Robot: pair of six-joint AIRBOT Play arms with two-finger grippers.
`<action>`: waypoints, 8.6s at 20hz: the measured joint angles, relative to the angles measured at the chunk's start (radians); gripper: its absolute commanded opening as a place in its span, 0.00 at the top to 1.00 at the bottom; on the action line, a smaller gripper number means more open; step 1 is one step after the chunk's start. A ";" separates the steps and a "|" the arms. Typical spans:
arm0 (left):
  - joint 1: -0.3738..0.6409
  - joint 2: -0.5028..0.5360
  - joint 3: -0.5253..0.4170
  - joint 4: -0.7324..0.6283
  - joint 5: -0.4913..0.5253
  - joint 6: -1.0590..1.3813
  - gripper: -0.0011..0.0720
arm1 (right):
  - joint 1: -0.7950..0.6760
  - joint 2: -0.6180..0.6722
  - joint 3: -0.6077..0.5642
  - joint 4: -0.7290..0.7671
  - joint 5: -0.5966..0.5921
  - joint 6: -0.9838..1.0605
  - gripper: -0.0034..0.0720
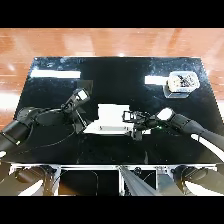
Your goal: Fold the box and place the chain.
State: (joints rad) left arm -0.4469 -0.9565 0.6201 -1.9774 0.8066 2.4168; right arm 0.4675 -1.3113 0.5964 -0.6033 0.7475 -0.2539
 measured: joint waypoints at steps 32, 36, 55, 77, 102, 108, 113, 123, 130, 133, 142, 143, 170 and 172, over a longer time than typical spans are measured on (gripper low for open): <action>-0.009 -0.194 -0.032 -0.249 -0.064 0.586 0.23 | 0.000 0.000 0.000 0.000 0.000 0.000 0.19; -0.020 -0.196 -0.032 -0.250 -0.086 0.586 0.36 | 0.000 0.000 0.000 0.000 0.000 0.000 0.19; -0.070 -0.196 -0.032 -0.288 -0.055 0.584 0.52 | 0.000 0.000 0.000 0.000 0.000 0.000 0.19; -0.150 -0.242 -0.023 -0.341 -0.149 0.585 0.66 | 0.000 0.000 0.000 -0.001 0.001 -0.001 0.19; -0.159 -0.245 -0.011 -0.340 -0.214 0.583 0.63 | 0.000 0.000 0.000 0.000 0.000 0.000 0.19; -0.145 -0.241 -0.011 -0.333 -0.202 0.560 0.96 | 0.000 0.000 0.000 0.000 0.002 0.000 0.19; -0.070 -0.171 -0.011 -0.327 -0.171 0.466 0.96 | 0.000 0.000 0.000 0.000 0.000 0.000 0.19; 0.304 -0.023 -0.017 -0.248 0.034 -0.144 0.96 | 0.000 0.000 0.000 0.000 0.000 0.000 0.19; 0.464 -0.154 -0.019 -0.154 0.261 -0.456 0.96 | 0.000 0.000 0.000 0.000 0.000 0.000 0.19; 0.476 -0.218 -0.019 -0.201 0.311 -0.489 0.96 | 0.000 0.000 0.000 0.000 0.000 0.000 0.19; 0.397 -0.381 -0.018 -0.368 0.326 -0.457 0.96 | 0.000 0.000 0.000 0.000 0.000 0.000 0.19; 0.381 -0.387 -0.018 -0.378 0.320 -0.452 0.96 | 0.000 0.000 0.000 0.000 0.000 0.000 0.19; 0.248 -0.403 0.174 -0.451 0.487 -0.433 0.13 | 0.000 0.000 0.000 0.000 0.000 0.000 0.19; 0.228 -0.403 0.176 -0.454 0.463 -0.434 0.13 | 0.000 0.000 0.000 0.000 0.000 0.000 0.19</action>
State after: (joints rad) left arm -0.2188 -1.3598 0.7959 -2.4317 1.2697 1.9831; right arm 0.4675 -1.3109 0.5964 -0.6033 0.7471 -0.2535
